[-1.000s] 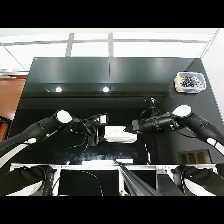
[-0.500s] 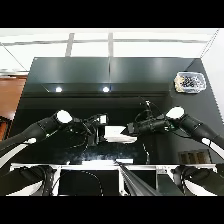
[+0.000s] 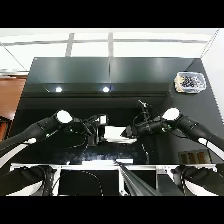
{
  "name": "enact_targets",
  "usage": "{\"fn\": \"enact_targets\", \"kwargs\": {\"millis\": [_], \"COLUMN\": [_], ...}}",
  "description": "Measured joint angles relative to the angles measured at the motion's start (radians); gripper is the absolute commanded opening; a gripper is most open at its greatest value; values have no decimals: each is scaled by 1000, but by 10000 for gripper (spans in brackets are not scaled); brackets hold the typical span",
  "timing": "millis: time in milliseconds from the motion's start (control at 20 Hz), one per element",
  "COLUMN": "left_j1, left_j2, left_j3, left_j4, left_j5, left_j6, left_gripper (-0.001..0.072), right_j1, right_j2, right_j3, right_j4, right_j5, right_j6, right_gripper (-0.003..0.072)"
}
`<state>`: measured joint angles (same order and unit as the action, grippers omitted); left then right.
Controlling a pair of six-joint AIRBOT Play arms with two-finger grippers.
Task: Fold the box and place the chain.
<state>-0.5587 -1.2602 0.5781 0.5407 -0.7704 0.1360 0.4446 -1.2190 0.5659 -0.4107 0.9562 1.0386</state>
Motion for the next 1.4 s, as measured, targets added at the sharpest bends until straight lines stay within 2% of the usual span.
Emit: {"fn": "enact_targets", "kwargs": {"millis": [150, 400, 450, 500, 550, 600, 850, 1100, 1250, 1400], "left_j1": [0, 0, 0, 0, 0, 0, 0, -20, -74, -130], "left_j2": [0, 0, 0, 0, 1, 5, 101, 192, 165, 72], "left_j3": [0, 0, 0, 0, 0, 0, 0, 35, 88, 172], "left_j4": [-5, -5, -5, -4, -3, 0, 93, 175, 191, 196], "left_j5": [0, 0, 0, 0, 0, 0, 0, -60, -43, -7], "left_j6": [-5, -4, -4, -5, -5, -6, -45, -153, -238, -311], "left_gripper": [393, 394, 413, 468, 653, 720, 720, 718, 718, 719], "right_j1": [-18, -173, -217, -265, -316, -363, -566, -658, -673, -678], "right_j2": [7, 100, 128, 158, 189, 217, 309, 332, 335, 336], "right_j3": [19, 90, 100, 107, 112, 116, 124, 125, 125, 125], "right_j4": [-16, -71, -85, -114, -147, -175, -310, -378, -389, -395], "right_j5": [21, 202, 231, 267, 294, 314, 426, 432, 404, 388], "right_j6": [-27, -45, -45, -43, -35, -24, 7, 14, 18, 22], "right_gripper": [9, 9, 9, 9, 9, 9, 8, 9, 9, 8]}}
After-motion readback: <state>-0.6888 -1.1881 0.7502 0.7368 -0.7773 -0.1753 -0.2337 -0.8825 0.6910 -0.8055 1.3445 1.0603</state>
